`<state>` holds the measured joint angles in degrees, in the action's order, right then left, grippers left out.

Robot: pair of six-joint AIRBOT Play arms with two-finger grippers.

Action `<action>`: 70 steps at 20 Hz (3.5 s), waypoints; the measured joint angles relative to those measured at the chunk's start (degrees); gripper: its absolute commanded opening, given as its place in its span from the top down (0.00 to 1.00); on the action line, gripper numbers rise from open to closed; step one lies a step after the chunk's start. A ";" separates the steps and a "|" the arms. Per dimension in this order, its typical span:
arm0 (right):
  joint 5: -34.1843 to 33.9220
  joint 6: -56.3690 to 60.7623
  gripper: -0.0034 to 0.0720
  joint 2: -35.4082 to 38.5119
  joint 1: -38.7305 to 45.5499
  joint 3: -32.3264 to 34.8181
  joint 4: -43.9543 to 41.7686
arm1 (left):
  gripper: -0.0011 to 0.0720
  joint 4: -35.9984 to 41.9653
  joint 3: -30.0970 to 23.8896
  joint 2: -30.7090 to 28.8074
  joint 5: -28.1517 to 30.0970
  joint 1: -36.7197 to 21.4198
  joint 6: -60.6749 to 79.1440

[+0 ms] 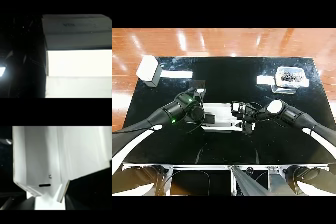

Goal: Fold the box and place the chain.

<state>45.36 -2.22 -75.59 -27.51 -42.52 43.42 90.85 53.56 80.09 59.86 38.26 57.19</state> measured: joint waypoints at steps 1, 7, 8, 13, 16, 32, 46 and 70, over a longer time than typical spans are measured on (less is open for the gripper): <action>0.48 -0.11 0.69 0.00 -0.07 0.00 -0.07 | 0.96 -0.11 0.00 0.02 0.00 0.00 0.04; 1.42 -0.26 0.70 -0.02 -1.03 0.00 -0.94 | 0.96 -0.15 0.00 0.02 0.02 0.00 0.09; 0.90 -0.42 0.70 -0.07 -1.62 0.00 -1.22 | 0.96 -0.15 0.00 0.02 0.02 0.00 0.09; -4.22 -0.76 0.70 -0.35 -5.01 0.00 -2.45 | 0.96 -0.11 0.00 0.02 0.07 -0.02 0.13; -5.95 -0.81 0.70 -0.98 -6.03 0.00 -3.82 | 0.96 -0.07 0.02 0.02 0.09 -0.02 0.15; -7.93 -0.83 0.26 -2.67 -6.64 0.00 -9.31 | 0.96 0.74 0.04 0.02 1.09 -0.04 0.11; -8.44 -0.81 0.86 -2.67 -6.64 0.00 -9.29 | 0.96 1.38 0.04 0.04 1.07 -0.04 0.13; 18.40 41.55 0.91 0.55 25.29 -1.22 -12.52 | 0.96 1.16 0.04 0.04 1.11 -0.04 -0.39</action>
<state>63.77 39.33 -75.05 -2.22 -43.75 30.89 92.01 53.60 80.14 60.97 38.22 56.80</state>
